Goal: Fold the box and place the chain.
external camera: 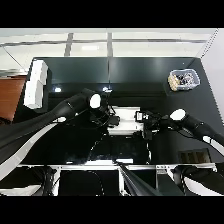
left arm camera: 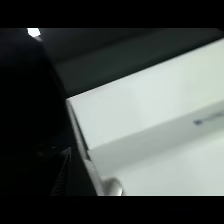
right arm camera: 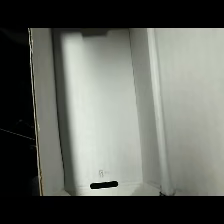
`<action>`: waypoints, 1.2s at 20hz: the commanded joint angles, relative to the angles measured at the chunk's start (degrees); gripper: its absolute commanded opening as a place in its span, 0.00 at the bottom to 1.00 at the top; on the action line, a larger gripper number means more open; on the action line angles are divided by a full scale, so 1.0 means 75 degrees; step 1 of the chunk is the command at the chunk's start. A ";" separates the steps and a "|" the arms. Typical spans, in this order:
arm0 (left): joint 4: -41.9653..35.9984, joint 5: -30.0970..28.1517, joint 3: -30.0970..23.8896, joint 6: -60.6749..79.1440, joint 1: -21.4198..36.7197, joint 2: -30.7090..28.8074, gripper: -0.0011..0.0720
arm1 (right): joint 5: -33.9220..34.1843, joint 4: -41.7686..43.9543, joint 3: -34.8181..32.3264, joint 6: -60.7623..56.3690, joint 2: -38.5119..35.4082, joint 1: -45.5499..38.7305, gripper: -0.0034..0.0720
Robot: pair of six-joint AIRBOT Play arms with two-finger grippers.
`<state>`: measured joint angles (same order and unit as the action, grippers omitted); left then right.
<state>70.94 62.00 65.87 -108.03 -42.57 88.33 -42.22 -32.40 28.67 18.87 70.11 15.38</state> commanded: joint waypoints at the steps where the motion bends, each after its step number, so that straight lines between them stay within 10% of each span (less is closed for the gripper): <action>1: 0.0711 0.0082 0.0221 -0.1093 -0.0300 0.0175 0.55 | 0.0000 0.0000 0.0000 -0.0003 0.0006 0.0000 0.07; 9: 0.2267 0.1582 0.1177 -0.2620 -0.0769 0.0749 0.47 | 0.0000 0.0000 0.0000 -0.0003 0.0006 0.0000 0.07; 18: 0.1597 0.1186 0.1186 -0.2975 -0.0761 0.0950 0.46 | 0.0000 0.0000 0.0000 -0.0003 0.0006 0.0000 0.07; 22: 0.1588 0.1186 0.1189 -0.3019 -0.0764 0.0950 0.06 | 0.0000 0.0000 0.0000 -0.0003 0.0006 0.0000 0.07; 24: 0.1591 0.1195 0.1189 -0.3063 -0.0766 0.0953 0.05 | 0.0000 0.0000 0.0000 -0.0003 0.0006 0.0000 0.07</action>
<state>82.91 70.72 74.74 -130.54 -48.27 95.42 -42.35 -32.42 28.64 18.83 70.13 15.40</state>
